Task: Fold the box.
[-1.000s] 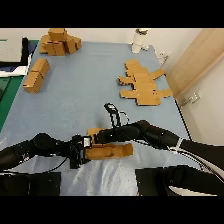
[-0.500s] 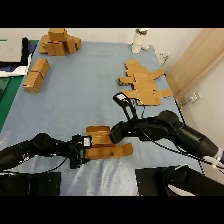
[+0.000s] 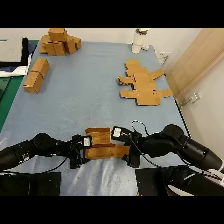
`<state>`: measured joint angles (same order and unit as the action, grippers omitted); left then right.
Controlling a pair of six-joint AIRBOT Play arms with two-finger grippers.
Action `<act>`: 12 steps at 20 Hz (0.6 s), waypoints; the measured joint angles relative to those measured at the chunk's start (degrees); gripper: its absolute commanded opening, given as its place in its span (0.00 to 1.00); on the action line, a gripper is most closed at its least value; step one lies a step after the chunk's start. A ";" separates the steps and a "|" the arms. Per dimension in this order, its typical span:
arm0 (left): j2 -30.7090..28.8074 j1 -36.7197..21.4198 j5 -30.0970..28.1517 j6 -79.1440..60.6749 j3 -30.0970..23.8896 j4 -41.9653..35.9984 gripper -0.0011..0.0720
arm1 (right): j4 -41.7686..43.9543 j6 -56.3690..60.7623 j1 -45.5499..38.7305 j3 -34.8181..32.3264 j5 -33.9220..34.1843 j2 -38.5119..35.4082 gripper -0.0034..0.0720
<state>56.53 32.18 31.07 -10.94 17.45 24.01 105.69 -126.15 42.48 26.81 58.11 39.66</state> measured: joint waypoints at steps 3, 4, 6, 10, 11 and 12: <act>0.00 0.00 0.02 0.00 0.02 0.00 0.68 | 0.15 -9.11 0.04 -1.25 -6.19 4.02 0.79; 0.00 0.00 0.02 0.00 0.02 0.00 0.68 | 1.33 -11.67 0.11 -1.46 -7.98 5.22 0.79; 0.00 0.00 0.04 0.00 0.02 0.00 0.68 | 3.91 -16.02 0.15 -1.81 -11.30 7.06 0.79; 0.00 0.00 0.07 0.00 0.02 0.00 0.68 | 8.52 -20.31 0.31 -2.12 -14.47 8.35 0.40; 0.00 0.00 0.07 0.00 0.02 0.00 0.68 | 9.27 -20.92 0.44 -2.27 -14.82 8.48 0.37; 0.00 0.00 0.07 0.00 0.02 0.00 0.68 | 9.97 -21.29 0.55 -2.34 -15.13 8.59 0.33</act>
<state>56.53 32.18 31.14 -10.94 17.47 24.01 115.66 -147.44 43.03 24.47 42.98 48.25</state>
